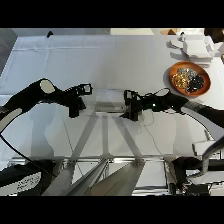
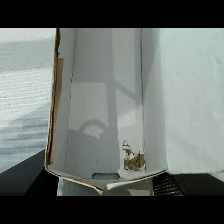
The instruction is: Fold the box and place the chain.
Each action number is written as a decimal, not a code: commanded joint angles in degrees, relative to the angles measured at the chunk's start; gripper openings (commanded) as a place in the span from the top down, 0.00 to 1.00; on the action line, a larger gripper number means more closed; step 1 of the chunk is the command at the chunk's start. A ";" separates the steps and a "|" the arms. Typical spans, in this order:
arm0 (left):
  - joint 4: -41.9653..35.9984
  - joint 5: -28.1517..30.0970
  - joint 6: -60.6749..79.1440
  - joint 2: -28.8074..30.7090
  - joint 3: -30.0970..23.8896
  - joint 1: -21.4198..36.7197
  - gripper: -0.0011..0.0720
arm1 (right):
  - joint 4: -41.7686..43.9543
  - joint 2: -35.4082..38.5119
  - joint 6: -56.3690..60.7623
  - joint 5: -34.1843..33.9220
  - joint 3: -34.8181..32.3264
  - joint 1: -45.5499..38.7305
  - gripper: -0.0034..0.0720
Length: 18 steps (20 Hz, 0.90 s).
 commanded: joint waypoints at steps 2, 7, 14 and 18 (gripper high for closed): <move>-2.32 -0.90 1.40 0.09 -0.13 0.07 0.33 | 0.02 0.02 0.02 0.02 0.04 -0.02 0.27; -11.08 -3.43 11.26 0.07 -0.13 0.07 0.34 | 0.02 0.02 0.00 0.00 0.04 -0.02 0.27; -17.73 -4.96 28.22 -0.24 -0.13 0.09 0.45 | 0.02 0.02 0.02 0.00 0.04 -0.02 0.27; -17.18 -4.98 27.80 -2.21 -0.13 0.09 0.45 | 0.02 0.02 0.00 0.02 0.04 -0.02 0.27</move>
